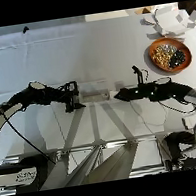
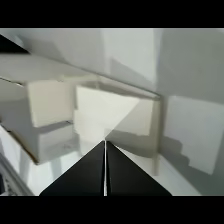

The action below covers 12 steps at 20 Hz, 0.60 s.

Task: Fold the box and place the chain.

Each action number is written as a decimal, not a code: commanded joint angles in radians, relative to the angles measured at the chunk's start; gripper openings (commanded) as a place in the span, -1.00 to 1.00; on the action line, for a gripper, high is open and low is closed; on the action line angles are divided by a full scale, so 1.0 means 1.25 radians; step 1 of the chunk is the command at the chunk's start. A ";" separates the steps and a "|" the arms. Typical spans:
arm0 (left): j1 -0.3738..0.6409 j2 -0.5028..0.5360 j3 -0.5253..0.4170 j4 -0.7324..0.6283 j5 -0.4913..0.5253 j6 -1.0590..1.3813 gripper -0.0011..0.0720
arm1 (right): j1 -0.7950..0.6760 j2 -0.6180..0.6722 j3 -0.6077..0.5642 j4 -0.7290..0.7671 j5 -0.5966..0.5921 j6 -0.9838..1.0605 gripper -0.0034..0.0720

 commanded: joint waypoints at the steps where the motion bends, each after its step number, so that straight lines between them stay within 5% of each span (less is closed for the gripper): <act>1: 0.000 0.000 0.000 0.000 0.000 0.000 -0.07 | 0.009 0.010 0.000 0.027 0.000 -0.035 -0.91; 7: 0.000 0.000 0.000 0.000 0.000 0.000 -0.07 | -0.089 0.116 0.000 -0.060 -0.003 -0.028 -0.90; 12: 0.000 0.000 0.000 0.000 0.000 0.000 -0.07 | -0.177 0.144 -0.001 -0.292 0.016 0.115 -0.91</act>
